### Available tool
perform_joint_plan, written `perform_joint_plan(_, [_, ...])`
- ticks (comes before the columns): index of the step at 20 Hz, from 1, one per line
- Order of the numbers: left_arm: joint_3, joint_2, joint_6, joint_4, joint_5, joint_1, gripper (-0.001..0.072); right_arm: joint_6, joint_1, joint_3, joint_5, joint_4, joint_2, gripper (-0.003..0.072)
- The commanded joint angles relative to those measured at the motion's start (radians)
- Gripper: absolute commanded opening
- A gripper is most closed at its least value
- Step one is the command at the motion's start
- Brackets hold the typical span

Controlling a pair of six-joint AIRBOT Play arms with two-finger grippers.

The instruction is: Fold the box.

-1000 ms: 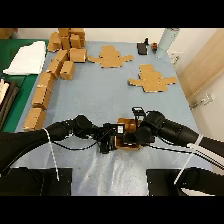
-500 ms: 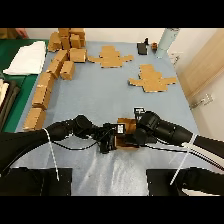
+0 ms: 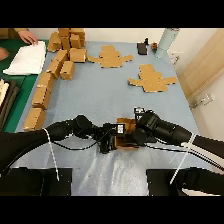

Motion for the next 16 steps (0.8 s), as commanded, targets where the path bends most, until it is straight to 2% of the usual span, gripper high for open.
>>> perform_joint_plan(1, [0.0, 0.0, 0.004, 0.002, 0.0, 0.0, 0.0473, -0.008, 0.001, 0.0, -0.003, -0.002, -0.001, 0.0134])
perform_joint_plan(2, [0.001, 0.0, 0.004, 0.002, 0.0, 0.0, 0.0473, -0.008, 0.001, 0.0, -0.003, -0.001, -0.001, 0.0425])
perform_joint_plan(3, [0.0, 0.0, 0.004, 0.002, 0.0, 0.0, 0.0473, -0.008, 0.001, 0.0, -0.003, 0.001, -0.001, 0.0511])
perform_joint_plan(10, [0.0, 0.0, 0.004, 0.002, 0.0, 0.0, 0.0473, -0.011, 0.001, 0.037, -0.019, 0.074, 0.018, 0.0511])
perform_joint_plan(16, [0.0, 0.0, 0.004, 0.002, 0.0, 0.0, 0.0473, -0.005, 0.001, 0.095, -0.121, 0.058, 0.097, 0.051])
